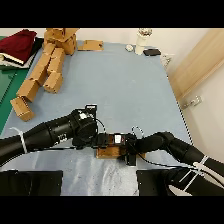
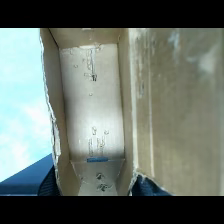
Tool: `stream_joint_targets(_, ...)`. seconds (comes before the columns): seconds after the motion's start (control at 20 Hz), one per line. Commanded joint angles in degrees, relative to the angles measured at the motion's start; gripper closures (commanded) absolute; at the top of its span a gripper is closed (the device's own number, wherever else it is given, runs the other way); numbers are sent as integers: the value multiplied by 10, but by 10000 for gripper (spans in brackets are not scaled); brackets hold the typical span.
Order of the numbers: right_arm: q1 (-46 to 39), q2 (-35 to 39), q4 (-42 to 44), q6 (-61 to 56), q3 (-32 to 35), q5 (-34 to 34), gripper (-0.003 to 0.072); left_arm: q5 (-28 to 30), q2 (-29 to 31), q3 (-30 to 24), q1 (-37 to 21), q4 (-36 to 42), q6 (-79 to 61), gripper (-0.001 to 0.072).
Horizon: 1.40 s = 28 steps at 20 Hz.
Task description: Fold the box.
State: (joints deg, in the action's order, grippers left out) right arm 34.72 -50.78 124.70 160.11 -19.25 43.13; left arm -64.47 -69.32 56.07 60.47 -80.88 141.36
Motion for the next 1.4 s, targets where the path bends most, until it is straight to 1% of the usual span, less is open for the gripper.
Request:
stream_joint_targets(0.0,0,0,0,0,0,0,181,-33,13,0,-2,-1,-11,40)
stream_joint_targets(0.1,0,0,0,0,0,0,181,-50,15,0,-2,-2,-19,51)
stream_joint_targets(0.15,0,0,0,0,0,0,181,-59,16,0,-2,-1,-28,321)
stream_joint_targets(0.2,0,0,0,0,0,0,181,-72,16,0,-2,-3,-42,682)
stream_joint_targets(0.25,0,0,0,0,0,0,181,-80,16,0,-2,-16,-55,697)
stream_joint_targets(0.35,0,0,0,0,0,0,181,-82,24,-6,-2,-48,-84,698)
stream_joint_targets(0.4,0,0,0,0,0,0,181,-73,37,-19,-9,-48,-102,699)
stream_joint_targets(0.45,0,0,0,0,0,0,181,-54,60,-42,-23,-25,-146,699)
stream_joint_targets(0.5,0,0,0,0,0,0,181,-27,87,-74,-46,17,-218,699)
stream_joint_targets(0.55,0,0,0,0,0,0,181,3,122,-116,-81,93,-350,699)
stream_joint_targets(0.6,0,0,0,0,0,0,181,23,154,-157,-120,185,-497,699)
stream_joint_targets(0.65,0,0,0,0,0,0,181,34,183,-198,-170,279,-638,699)
stream_joint_targets(0.7,0,0,0,0,0,0,181,31,200,-228,-214,340,-747,698)
stream_joint_targets(0.75,0,0,0,0,0,0,181,23,209,-249,-253,369,-850,697)
stream_joint_targets(0.8,0,0,0,0,0,0,181,19,207,-259,-277,371,-936,697)
stream_joint_targets(0.85,0,0,0,0,0,0,181,24,204,-267,-290,364,-1015,697)
stream_joint_targets(0.9,0,0,0,0,0,0,181,41,200,-271,-293,348,-1063,696)
stream_joint_targets(0.95,0,0,0,0,0,0,181,59,195,-275,-288,333,-1081,695)
stream_joint_targets(1.0,0,0,0,0,0,0,181,78,190,-280,-279,310,-1090,693)
stream_joint_targets(1.05,0,0,0,0,0,0,181,103,186,-284,-266,285,-1093,485)
stream_joint_targets(1.1,0,0,0,0,0,0,181,132,182,-288,-253,269,-1093,201)
stream_joint_targets(1.15,0,0,0,0,0,0,181,161,178,-291,-241,259,-1096,2)
stream_joint_targets(1.25,0,0,0,0,0,0,181,215,173,-297,-223,267,-1120,-11)
stream_joint_targets(1.35,0,0,0,0,0,0,181,269,170,-308,-207,274,-1188,-11)
